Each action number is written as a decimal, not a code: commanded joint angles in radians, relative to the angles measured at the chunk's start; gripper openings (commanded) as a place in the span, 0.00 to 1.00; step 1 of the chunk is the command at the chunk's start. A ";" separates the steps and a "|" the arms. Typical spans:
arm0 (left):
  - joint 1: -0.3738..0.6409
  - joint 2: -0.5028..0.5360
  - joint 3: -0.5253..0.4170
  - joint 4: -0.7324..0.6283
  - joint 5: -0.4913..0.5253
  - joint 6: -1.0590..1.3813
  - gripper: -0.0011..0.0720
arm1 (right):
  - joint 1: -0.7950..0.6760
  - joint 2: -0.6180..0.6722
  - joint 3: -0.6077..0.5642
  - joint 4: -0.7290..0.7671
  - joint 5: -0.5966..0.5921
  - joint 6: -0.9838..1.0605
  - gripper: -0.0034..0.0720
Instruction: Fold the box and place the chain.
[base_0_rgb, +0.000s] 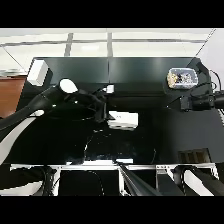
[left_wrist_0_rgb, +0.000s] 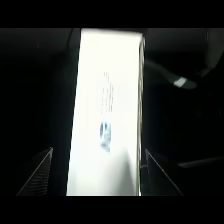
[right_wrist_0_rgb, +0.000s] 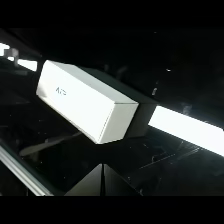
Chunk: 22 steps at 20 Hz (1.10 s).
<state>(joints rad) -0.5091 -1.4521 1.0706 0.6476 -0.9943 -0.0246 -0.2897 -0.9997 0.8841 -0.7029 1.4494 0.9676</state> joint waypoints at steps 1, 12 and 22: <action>-0.089 -0.083 0.118 -0.009 0.034 -0.124 0.98 | -0.038 0.018 0.001 -0.011 -0.021 0.005 0.06; -0.145 -0.291 0.252 -0.001 -0.081 -0.275 0.98 | -0.039 0.018 0.001 -0.013 -0.034 -0.016 0.06; -0.171 -0.291 0.332 0.305 -0.165 -0.319 0.98 | -0.039 0.018 0.001 -0.013 -0.040 -0.017 0.06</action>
<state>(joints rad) -0.6701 -1.7424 1.3804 0.8326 -1.1419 -0.3233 -0.3275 -0.9821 0.8841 -0.7155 1.4090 0.9508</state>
